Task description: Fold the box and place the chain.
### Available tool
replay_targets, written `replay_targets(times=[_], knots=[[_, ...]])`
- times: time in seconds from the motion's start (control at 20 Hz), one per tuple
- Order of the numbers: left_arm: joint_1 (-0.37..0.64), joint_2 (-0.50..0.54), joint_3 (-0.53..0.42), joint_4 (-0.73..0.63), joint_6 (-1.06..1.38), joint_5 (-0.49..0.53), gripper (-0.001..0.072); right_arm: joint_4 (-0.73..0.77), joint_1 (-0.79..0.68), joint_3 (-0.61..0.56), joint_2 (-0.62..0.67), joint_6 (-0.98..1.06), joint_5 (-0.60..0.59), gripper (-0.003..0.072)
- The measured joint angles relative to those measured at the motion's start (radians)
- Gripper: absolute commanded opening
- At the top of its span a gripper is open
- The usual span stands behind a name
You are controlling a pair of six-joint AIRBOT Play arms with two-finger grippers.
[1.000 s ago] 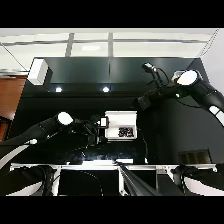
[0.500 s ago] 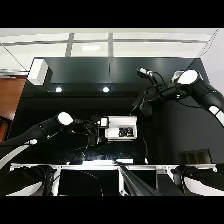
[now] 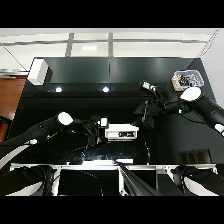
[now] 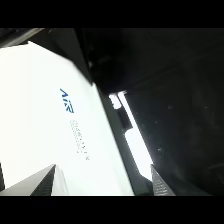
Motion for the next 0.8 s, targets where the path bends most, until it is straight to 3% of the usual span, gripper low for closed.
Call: replay_targets(times=[0.8], knots=[[0.000, -0.001, 0.000, 0.000, 0.000, 0.000, 0.0502, -0.114, 0.108, -0.022, 0.012, -0.037, 0.011, 0.0720]])
